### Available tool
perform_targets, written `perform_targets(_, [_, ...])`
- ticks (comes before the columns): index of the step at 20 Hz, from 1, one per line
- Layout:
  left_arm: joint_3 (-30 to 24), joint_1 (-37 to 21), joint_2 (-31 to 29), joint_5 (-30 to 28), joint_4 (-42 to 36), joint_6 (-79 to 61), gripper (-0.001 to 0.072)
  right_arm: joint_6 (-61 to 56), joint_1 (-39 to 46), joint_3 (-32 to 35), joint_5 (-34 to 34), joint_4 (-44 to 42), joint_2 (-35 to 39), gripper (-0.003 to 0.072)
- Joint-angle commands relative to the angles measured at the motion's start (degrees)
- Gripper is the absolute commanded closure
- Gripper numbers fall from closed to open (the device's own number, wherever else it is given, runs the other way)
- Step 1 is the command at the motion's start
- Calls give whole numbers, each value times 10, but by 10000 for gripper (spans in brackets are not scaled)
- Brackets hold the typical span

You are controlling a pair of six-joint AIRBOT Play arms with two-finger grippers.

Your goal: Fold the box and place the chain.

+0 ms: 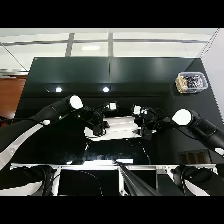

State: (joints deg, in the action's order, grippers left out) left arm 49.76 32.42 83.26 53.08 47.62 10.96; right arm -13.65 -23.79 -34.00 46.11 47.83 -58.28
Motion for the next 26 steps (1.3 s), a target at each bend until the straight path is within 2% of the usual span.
perform_targets(1, [0,0,0,0,1,0,681,59,2,0,24,-47,-2,62])
perform_targets(5, [0,0,0,-2,1,-1,682,84,10,0,13,-68,-17,62])
perform_targets(11, [0,1,-20,-40,4,-1,683,88,9,2,62,-73,-36,62])
perform_targets(15, [0,9,-25,-49,26,-1,683,103,9,31,23,-77,-36,62])
perform_targets(19, [0,16,-25,-48,29,0,682,188,9,62,-12,-152,-38,62])
perform_targets(26, [0,16,-25,-46,29,0,681,241,4,71,-33,-150,-47,62])
